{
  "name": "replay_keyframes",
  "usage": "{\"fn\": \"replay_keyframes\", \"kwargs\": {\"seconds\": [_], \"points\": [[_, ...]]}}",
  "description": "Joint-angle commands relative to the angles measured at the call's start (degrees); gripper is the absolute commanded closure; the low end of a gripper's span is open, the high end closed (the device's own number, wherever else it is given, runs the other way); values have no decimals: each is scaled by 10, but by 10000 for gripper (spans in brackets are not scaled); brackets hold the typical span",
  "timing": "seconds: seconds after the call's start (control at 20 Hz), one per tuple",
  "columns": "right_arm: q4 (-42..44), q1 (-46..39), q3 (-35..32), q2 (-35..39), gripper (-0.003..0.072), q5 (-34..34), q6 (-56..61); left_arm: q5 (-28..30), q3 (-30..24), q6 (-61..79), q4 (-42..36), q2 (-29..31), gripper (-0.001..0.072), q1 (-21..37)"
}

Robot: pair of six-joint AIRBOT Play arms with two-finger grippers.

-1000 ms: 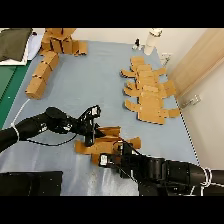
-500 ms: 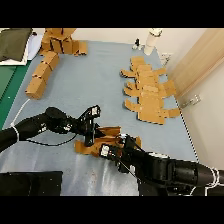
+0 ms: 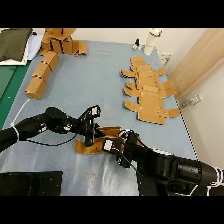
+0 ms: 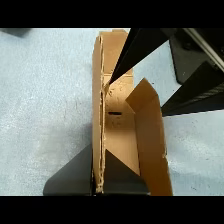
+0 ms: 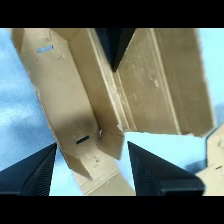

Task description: Fold the box.

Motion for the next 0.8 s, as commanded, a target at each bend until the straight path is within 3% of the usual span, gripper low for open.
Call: {"fn": "replay_keyframes", "kwargs": {"seconds": [0.0, 0.2, 0.75], "points": [[30, -46, -15, 11, -28, 59, -66, 0, 0, 0, 0, 0, 697, 0], [147, -122, -19, 17, -28, 69, -191, 0, 0, 0, 0, 0, 697, 0], [370, -274, -17, 32, -28, 80, -514, 0, 0, 0, 0, 0, 697, 0]]}}
